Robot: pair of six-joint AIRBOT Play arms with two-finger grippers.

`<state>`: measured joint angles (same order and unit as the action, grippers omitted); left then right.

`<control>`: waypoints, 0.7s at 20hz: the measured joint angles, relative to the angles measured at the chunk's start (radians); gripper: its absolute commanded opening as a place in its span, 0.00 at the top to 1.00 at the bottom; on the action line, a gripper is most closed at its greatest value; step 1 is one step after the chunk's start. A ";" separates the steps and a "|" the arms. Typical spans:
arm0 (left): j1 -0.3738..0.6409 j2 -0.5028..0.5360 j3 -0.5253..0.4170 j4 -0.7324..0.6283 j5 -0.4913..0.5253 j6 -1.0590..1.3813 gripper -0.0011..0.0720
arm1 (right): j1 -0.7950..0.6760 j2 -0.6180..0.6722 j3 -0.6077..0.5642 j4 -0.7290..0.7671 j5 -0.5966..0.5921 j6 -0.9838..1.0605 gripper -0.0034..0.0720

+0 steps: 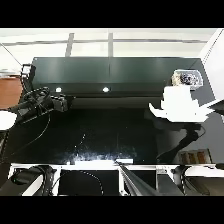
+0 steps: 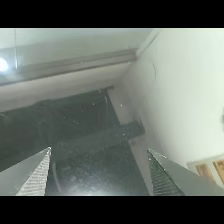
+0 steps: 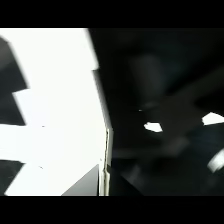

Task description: Fold the box and place the chain.

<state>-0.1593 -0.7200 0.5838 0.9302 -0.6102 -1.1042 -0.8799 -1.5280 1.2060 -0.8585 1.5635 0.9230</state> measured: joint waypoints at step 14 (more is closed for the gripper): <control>-0.027 -0.063 -0.001 -0.099 -0.083 -0.005 0.01 | 0.528 0.498 -0.573 0.253 -0.374 -0.116 0.90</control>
<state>-0.1860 -0.7830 0.5827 0.8310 -0.6930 -1.1095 -0.3523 -1.0298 0.6327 -0.6052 1.1896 0.8066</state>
